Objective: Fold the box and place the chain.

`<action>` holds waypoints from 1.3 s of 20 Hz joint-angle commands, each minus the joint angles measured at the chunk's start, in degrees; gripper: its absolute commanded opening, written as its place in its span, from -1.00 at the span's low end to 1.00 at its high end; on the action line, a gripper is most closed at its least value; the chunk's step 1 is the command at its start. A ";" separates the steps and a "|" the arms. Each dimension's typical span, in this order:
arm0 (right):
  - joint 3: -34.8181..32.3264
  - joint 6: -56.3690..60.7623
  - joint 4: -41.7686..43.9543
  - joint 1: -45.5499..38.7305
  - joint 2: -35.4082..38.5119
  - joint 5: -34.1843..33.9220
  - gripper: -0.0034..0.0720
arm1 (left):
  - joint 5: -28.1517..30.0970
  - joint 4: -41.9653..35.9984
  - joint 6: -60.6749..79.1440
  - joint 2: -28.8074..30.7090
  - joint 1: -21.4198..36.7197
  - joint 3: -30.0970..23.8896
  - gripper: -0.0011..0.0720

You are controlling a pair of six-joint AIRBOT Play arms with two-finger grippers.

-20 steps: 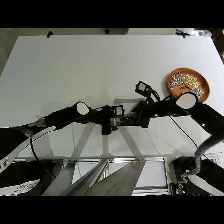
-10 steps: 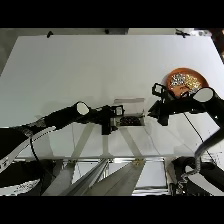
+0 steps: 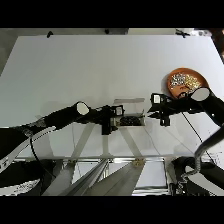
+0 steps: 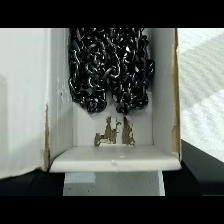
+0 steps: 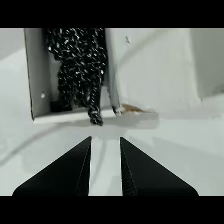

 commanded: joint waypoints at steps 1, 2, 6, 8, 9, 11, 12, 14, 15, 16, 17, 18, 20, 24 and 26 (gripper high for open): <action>-0.04 -2.32 0.35 2.29 -1.49 -0.28 -0.44 | 0.02 0.02 0.00 0.02 0.04 0.00 -0.73; -0.04 -2.23 0.22 2.54 -1.62 -0.24 -0.44 | 0.02 0.02 0.00 0.04 0.02 0.00 -0.73; -0.04 -2.23 0.33 2.64 -1.66 -0.22 -0.51 | 0.00 0.02 0.02 0.04 0.02 0.00 -0.73; -0.04 -2.23 0.85 2.64 -2.10 -0.22 -0.54 | 0.02 0.02 0.00 0.02 0.02 0.00 -0.73; -0.04 -2.19 0.68 2.64 -2.34 -0.20 -0.73 | 0.02 0.02 0.00 0.02 0.04 0.00 -0.73; -0.04 -2.19 0.31 2.62 -2.36 -0.22 -0.82 | 0.02 0.02 0.00 0.02 0.02 0.00 -0.73; -0.04 -2.19 0.07 2.62 -2.34 -0.24 -0.84 | 0.02 0.02 0.00 0.04 0.02 0.00 -0.73; -0.02 -1.53 -1.44 2.62 -2.19 -0.26 -0.88 | 0.02 0.02 0.00 0.02 0.02 0.00 -0.73; -0.02 -0.79 -2.71 2.62 -2.03 -0.22 -0.88 | 0.02 0.02 0.02 0.04 0.02 0.00 -0.73; -0.02 1.07 -4.07 2.62 -1.77 -0.28 -0.88 | 0.00 0.02 0.02 0.04 0.04 0.00 -0.73; -0.02 2.93 -5.40 2.62 -1.20 -0.28 -0.88 | 0.02 0.02 0.00 0.02 0.04 0.00 -0.73; -0.02 4.66 -6.29 2.62 -0.22 -0.31 -0.88 | 0.02 0.02 0.02 0.02 0.02 0.00 -0.73; -0.02 6.05 -6.45 2.62 2.95 -1.16 -0.88 | 0.02 0.02 0.00 0.04 0.04 0.00 -0.73; -0.02 6.03 6.12 2.64 10.14 -1.05 -0.88 | 0.00 0.02 0.00 0.04 0.04 0.00 -0.73; -0.02 8.96 13.25 3.85 10.49 -1.01 -0.88 | 0.02 0.02 0.02 0.02 0.02 0.00 -0.73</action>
